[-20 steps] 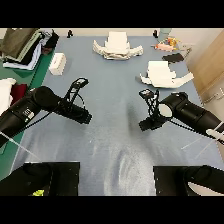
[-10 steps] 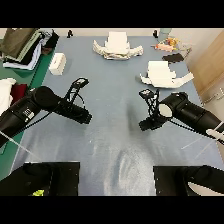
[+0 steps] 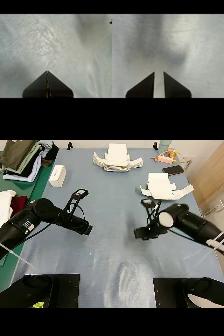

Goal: Fold the box.

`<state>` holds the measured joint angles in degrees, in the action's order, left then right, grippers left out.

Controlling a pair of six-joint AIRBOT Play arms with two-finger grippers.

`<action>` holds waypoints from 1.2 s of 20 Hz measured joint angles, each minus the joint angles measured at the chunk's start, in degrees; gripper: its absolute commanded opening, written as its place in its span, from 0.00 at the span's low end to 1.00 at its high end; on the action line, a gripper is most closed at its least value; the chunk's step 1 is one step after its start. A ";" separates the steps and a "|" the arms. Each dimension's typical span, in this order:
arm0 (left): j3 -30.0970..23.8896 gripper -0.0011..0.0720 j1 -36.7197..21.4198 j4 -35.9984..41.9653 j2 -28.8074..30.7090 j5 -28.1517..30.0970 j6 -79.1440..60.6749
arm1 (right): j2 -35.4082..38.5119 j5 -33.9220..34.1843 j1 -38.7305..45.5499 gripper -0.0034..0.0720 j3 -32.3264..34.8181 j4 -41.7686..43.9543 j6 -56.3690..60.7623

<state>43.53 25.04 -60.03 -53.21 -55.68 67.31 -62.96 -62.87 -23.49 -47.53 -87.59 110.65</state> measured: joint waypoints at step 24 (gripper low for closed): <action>0.00 0.03 -0.07 0.04 -1.05 7.19 2.08 | -52.70 3.56 54.93 0.63 -65.79 17.31 -29.35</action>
<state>43.53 24.97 -59.99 -54.26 -48.49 69.38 -115.66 -59.31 31.44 -113.32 -70.28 81.30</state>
